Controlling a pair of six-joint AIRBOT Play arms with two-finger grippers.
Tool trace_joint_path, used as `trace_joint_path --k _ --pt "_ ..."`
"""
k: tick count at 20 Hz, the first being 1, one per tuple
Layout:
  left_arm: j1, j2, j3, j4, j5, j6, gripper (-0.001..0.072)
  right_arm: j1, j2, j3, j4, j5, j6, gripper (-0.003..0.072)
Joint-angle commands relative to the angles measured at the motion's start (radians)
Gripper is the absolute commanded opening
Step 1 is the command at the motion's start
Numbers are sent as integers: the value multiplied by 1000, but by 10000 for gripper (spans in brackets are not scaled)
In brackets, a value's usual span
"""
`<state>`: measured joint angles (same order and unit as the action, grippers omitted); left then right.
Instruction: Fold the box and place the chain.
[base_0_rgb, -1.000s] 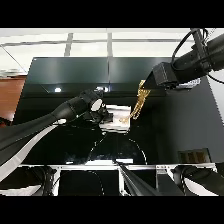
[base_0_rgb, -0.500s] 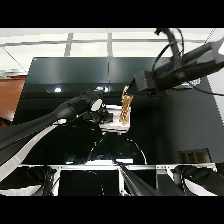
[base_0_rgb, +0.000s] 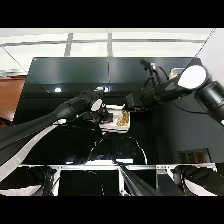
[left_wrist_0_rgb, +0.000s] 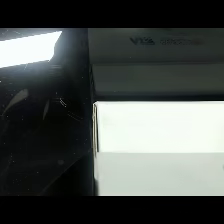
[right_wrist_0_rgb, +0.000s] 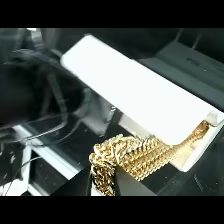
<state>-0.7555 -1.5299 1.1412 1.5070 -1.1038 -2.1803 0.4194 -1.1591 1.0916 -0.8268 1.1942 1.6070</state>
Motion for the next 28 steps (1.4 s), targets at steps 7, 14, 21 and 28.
trace_joint_path --k 7,14,21,28 --pt "1 0 0 0 0 0 29 49 0 -109 3 -171 8 318" --pt "1 -2 0 -1 0 0 29 -178 52 -109 -58 70 -49 317" --pt "-2 -12 0 -30 -19 -134 360 -231 84 -109 -133 103 -103 317" --pt "-11 208 -23 164 -133 -15 537 -231 84 -109 -166 96 -124 317"
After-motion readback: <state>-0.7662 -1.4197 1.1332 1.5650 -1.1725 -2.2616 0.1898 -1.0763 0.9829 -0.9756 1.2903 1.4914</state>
